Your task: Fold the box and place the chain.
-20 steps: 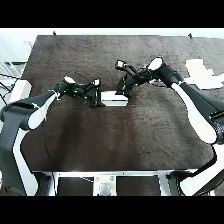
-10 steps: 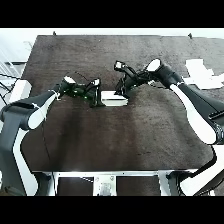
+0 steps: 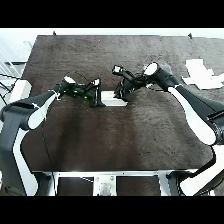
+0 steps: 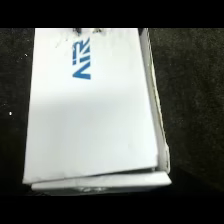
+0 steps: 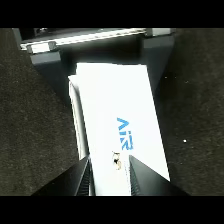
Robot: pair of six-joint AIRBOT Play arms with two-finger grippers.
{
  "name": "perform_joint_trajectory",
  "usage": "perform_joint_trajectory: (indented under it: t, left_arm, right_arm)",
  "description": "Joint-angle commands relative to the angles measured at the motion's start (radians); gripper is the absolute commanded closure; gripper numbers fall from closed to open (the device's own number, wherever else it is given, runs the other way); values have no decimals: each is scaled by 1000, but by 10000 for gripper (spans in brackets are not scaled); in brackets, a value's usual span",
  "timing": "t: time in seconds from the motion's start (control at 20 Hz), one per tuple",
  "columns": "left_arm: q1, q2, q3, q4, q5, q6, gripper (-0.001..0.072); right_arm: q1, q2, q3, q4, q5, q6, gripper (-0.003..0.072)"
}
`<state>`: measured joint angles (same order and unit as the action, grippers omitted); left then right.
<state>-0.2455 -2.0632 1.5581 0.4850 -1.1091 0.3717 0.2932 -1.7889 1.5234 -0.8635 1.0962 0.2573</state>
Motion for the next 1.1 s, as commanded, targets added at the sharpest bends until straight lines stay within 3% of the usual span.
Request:
perform_joint_trajectory:
  t: [0.0,0.05,0.15,0.25,0.3,0.55,0.6,0.65,0.7,0.8,0.85,1.05]
  left_arm:
    - [0,0,0,0,0,0,87]
    - [0,0,0,0,0,0,88]
    - [0,0,0,0,0,0,88]
    - [0,0,0,0,0,0,88]
    - [0,0,0,0,0,0,88]
    - [0,0,0,0,0,0,87]
    - [0,0,0,0,0,0,88]
    - [0,0,0,0,0,0,88]
    - [0,0,0,0,0,0,87]
    - [0,0,0,0,0,0,87]
    - [0,0,0,0,1,0,87]
    - [0,0,0,0,1,0,88]
  right_arm:
    - [0,0,-24,23,36,-9,398]
    - [-2,0,-30,26,38,-16,394]
    - [-11,0,-43,53,37,-42,296]
    - [-32,0,-50,84,38,-61,283]
    - [-46,0,-50,108,39,-66,240]
    - [-91,11,-48,286,102,-165,244]
    - [-94,11,-48,292,102,-165,266]
    - [-94,11,-50,292,102,-165,340]
    - [-93,10,-51,292,102,-164,470]
    - [-92,7,-72,291,102,-163,634]
    - [-92,3,-88,291,102,-160,669]
    - [-73,-20,-131,246,98,-121,669]
